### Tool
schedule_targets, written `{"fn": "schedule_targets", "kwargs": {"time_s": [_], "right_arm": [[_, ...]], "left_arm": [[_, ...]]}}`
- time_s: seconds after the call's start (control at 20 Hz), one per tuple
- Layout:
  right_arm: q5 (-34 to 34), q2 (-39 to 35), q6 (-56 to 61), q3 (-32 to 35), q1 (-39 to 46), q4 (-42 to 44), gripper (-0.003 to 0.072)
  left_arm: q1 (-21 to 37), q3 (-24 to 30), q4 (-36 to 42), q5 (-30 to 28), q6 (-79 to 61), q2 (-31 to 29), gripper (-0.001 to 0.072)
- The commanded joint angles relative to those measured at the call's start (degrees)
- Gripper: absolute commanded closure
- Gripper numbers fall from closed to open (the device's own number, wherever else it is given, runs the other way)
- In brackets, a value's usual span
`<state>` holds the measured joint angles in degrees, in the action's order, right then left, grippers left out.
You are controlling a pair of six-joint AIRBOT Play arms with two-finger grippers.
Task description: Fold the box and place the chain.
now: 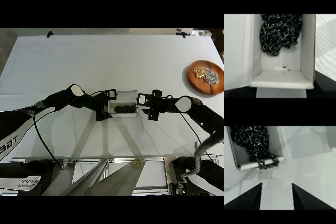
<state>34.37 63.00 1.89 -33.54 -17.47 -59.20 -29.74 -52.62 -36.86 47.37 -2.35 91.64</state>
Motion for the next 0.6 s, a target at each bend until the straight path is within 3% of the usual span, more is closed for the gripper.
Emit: {"fn": "schedule_targets", "kwargs": {"time_s": [0.0, 0.35, 0.55], "right_arm": [[0.33, 0.92, -4.35, -0.02, -0.74, -0.04, 0.0271], [0.35, 0.94, -18.23, -0.02, -0.72, 14.29, 0.0271], [0.74, 1.62, -19.34, -0.02, -0.72, 15.56, 0.0276]], "left_arm": [[0.0, -0.02, 0.0, 0.0, -0.02, -0.04, 0.0358], [0.0, -0.02, 0.0, 0.0, -0.02, -0.04, 0.0358], [0.0, -0.02, 0.0, 0.0, -0.02, -0.04, 0.0358]]}}
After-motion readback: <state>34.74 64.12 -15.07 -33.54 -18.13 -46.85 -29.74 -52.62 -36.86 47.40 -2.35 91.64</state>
